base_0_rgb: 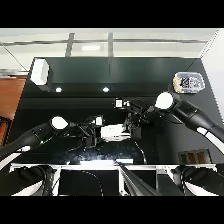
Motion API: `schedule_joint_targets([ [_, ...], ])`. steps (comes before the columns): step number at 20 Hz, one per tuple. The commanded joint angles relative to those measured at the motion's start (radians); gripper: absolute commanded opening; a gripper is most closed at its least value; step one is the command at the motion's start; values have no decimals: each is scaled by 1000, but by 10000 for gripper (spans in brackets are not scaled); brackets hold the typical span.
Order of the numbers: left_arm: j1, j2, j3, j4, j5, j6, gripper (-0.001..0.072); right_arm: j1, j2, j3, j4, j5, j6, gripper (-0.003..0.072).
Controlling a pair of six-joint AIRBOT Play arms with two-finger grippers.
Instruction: Fold the box and place the chain.
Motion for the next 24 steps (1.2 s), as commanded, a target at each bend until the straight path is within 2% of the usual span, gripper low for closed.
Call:
schedule_joint_targets([
  [1,0,-1,0,0,0,1,420,1,-1,-6,0,-3,0,244],
  [17,0,-1,0,0,0,1,420,1,-2,-11,3,-6,1,245],
  [18,0,-1,0,0,0,1,420,1,-2,-11,3,-6,5,254],
  [20,0,-1,0,0,0,1,420,1,-2,-11,3,-7,20,388],
  [24,0,-1,0,0,0,1,420,1,-3,-15,3,-10,26,388],
])
